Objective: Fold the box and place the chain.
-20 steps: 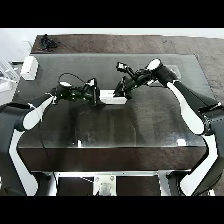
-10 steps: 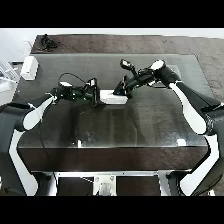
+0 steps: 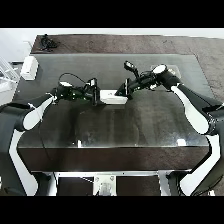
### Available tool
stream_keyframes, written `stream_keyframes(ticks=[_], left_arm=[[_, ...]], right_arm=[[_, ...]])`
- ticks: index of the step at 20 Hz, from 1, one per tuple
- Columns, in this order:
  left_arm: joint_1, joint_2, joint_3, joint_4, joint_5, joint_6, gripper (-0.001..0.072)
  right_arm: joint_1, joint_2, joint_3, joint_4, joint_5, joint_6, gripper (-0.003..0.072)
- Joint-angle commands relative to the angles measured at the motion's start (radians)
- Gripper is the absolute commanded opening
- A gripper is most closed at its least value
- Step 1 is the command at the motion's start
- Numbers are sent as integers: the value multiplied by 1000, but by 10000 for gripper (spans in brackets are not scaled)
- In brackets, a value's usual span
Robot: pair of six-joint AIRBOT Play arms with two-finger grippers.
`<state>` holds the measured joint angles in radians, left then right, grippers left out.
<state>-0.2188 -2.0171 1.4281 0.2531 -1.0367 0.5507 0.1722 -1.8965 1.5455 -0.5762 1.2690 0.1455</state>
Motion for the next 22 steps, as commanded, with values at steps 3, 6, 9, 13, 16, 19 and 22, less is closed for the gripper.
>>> stream_keyframes(ticks=[3, 6, 9, 13, 16, 19, 22], left_arm=[[1, 0, 0, 0, 0, 0, 280], [1, 0, 0, 0, 0, 0, 280], [1, 0, 0, 0, 0, 0, 280], [1, 0, 0, 0, 0, 0, 281], [1, 0, 0, 0, 0, 0, 281], [1, 0, 0, 0, 0, 0, 281], [1, 0, 0, 0, 0, 0, 281]], right_arm=[[21, 0, -66, -92, -74, 5, 5], [27, 0, -65, -92, -76, 5, 6], [24, 31, -64, -50, -76, 4, 5], [15, 194, -64, -26, -85, 6, 5], [0, 345, -66, -29, -98, 87, 5], [-22, 498, -125, -31, -103, 183, 4], [-60, 689, -290, -77, -176, 251, 4]])
